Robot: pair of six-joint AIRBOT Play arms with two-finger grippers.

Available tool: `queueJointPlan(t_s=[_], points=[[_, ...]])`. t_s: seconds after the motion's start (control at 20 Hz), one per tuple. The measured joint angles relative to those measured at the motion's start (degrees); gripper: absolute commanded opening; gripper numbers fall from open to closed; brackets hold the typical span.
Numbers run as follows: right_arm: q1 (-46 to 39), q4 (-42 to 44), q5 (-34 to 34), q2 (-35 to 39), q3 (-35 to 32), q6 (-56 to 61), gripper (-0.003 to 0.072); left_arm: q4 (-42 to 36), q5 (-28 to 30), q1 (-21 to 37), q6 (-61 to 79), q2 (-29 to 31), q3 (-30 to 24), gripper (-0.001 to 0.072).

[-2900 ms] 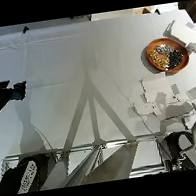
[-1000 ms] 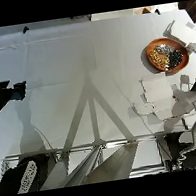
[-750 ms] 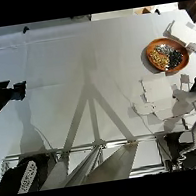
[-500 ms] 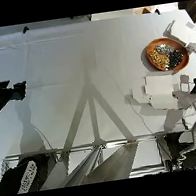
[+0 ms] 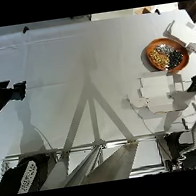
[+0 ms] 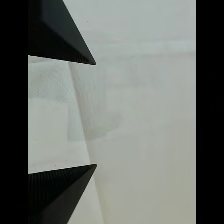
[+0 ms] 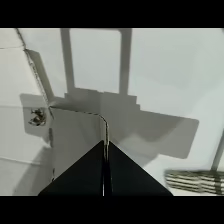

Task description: Fold the box and place the chain.

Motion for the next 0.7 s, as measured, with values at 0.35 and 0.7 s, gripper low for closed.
queueJointPlan(t_s=[0.35,0.7], points=[[11.6,8.5,0.0,2.3,0.0,-0.7,0.0015,0.0,0.0,0.0,0.0,0.0,0.0,0.0695],[24.5,23.1,-2.6,2.6,0.0,-2.6,0.0015,0.0,0.0,0.0,0.0,0.0,0.0,0.0695]])
